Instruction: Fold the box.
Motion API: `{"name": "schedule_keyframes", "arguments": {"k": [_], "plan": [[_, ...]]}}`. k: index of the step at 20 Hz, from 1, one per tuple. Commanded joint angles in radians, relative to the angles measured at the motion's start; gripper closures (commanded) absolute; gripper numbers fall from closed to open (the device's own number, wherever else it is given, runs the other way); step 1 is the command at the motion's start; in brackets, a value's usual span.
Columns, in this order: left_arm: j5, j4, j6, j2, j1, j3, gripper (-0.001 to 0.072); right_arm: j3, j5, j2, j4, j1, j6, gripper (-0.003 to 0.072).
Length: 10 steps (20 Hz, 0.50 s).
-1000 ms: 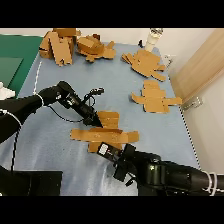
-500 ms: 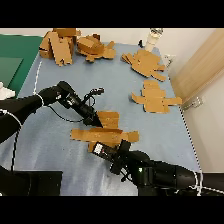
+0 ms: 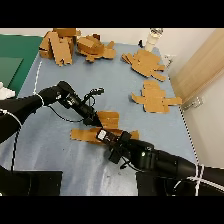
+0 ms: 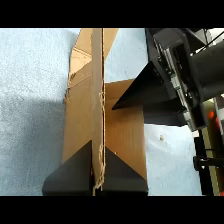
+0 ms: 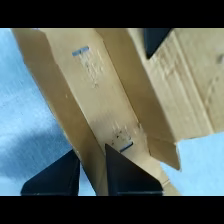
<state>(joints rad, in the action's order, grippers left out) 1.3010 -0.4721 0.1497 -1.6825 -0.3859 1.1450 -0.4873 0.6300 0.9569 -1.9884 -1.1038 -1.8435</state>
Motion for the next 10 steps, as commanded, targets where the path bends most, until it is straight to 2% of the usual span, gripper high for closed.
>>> {"name": "schedule_keyframes", "arguments": {"k": [1,6,8,10], "plan": [[0.011,0.0,0.0,0.0,-0.001,0.001,0.07,0.001,-0.089,-0.058,0.251,0.095,0.325,0.0446],[0.011,0.0,0.0,-0.001,-0.001,0.001,0.07,0.037,-0.055,-0.113,0.787,0.312,0.949,0.0445],[0.011,0.0,0.0,-0.001,-0.001,0.001,0.07,0.039,-0.019,-0.085,0.872,0.385,1.118,0.0444],[0.011,0.0,0.0,-0.001,-0.001,0.001,0.07,0.037,-0.026,-0.065,0.856,0.415,1.133,0.0443]]}}
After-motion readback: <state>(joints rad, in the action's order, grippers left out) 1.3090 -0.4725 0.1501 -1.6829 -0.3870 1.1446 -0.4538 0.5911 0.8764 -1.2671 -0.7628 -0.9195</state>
